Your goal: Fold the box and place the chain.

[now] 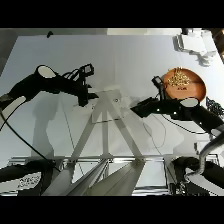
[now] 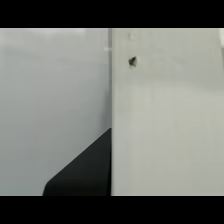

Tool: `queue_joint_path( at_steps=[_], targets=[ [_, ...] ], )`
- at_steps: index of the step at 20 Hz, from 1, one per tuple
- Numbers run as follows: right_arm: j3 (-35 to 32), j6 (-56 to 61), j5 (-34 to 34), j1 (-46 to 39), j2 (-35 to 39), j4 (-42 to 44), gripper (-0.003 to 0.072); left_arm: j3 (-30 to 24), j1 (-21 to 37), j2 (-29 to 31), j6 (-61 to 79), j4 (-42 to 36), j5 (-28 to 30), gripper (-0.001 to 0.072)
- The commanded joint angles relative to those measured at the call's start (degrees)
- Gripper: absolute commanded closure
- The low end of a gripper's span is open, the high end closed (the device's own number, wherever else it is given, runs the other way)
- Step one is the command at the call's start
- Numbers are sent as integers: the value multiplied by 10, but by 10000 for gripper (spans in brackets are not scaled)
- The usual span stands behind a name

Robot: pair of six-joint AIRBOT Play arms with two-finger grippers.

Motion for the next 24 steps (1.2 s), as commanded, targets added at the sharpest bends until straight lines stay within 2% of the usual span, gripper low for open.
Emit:
queue_joint_path(
  at_steps=[1,3,5,9,12,18,22,24],
  targets=[
    [12,18,3,-45,2,0,85,0,0,17,83,-13,-64,706],
    [12,17,16,-71,2,-1,86,0,-5,-6,84,-14,-74,705],
    [12,17,17,-84,2,-4,87,0,-5,-39,94,-35,-59,707],
    [12,6,14,-86,2,-5,109,0,-5,-104,163,-127,-9,708],
    [12,-12,13,-86,2,-5,108,0,-5,-134,169,-129,20,707],
    [12,-13,14,-86,2,-4,108,0,-5,-134,169,-109,26,707],
    [12,-13,14,-86,2,-4,108,1,-5,-110,170,-100,23,708],
    [12,-13,14,-86,2,-4,108,3,-5,-101,169,-56,-2,709]
  ],
)
